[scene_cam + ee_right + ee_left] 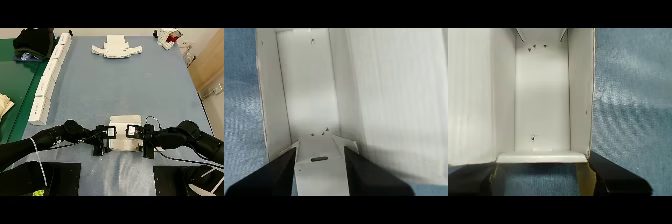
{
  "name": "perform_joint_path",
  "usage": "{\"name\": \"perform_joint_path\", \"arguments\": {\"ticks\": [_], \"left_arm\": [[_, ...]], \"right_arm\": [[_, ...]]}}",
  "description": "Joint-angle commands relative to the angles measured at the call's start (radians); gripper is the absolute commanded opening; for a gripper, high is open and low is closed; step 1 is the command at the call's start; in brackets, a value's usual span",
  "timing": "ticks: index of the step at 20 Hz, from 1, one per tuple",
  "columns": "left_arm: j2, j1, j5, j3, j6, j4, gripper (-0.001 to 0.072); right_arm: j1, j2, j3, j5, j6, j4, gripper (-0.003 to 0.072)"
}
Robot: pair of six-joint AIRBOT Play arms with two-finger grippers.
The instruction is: Fold the box.
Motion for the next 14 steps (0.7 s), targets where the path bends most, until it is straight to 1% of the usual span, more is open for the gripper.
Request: {"name": "perform_joint_path", "arguments": {"ticks": [1, 2, 4, 5, 7, 10, 12, 14], "left_arm": [[0.001, 0.0, 0.0, 0.001, 0.0, 0.0, 0.0468], [0.001, 0.0, 0.0, 0.001, 0.0, 0.0, 0.0468], [0.001, 0.0, 0.0, 0.001, 0.0, 0.0, 0.0468], [0.001, 0.0, 0.0, 0.001, 0.0, 0.0, 0.0468], [0.001, 0.0, 0.0, 0.001, 0.0, 0.0, 0.0468], [0.001, 0.0, 0.0, 0.001, 0.0, 0.0, 0.0468], [0.001, 0.0, 0.0, 0.001, 0.0, 0.0, 0.0468], [0.001, 0.0, 0.0, 0.001, 0.0, 0.0, 0.0468]], "right_arm": [[0.0, 0.001, 0.0, -0.026, 0.028, -0.006, 0.0483], [0.0, 0.001, 0.002, -0.045, 0.058, -0.023, 0.0398], [0.0, 0.001, 0.013, -0.098, 0.168, -0.09, 0.0093], [0.0, 0.001, 0.027, -0.137, 0.266, -0.151, 0.0006], [-0.006, 0.002, 0.061, -0.232, 0.473, -0.28, 0.0006], [-0.061, 0.037, 0.11, -0.382, 0.713, -0.415, 0.0005], [-0.145, 0.068, 0.131, -0.455, 0.867, -0.445, 0.0003], [-0.283, 0.092, 0.132, -0.492, 0.976, -0.43, 0.0003]]}}
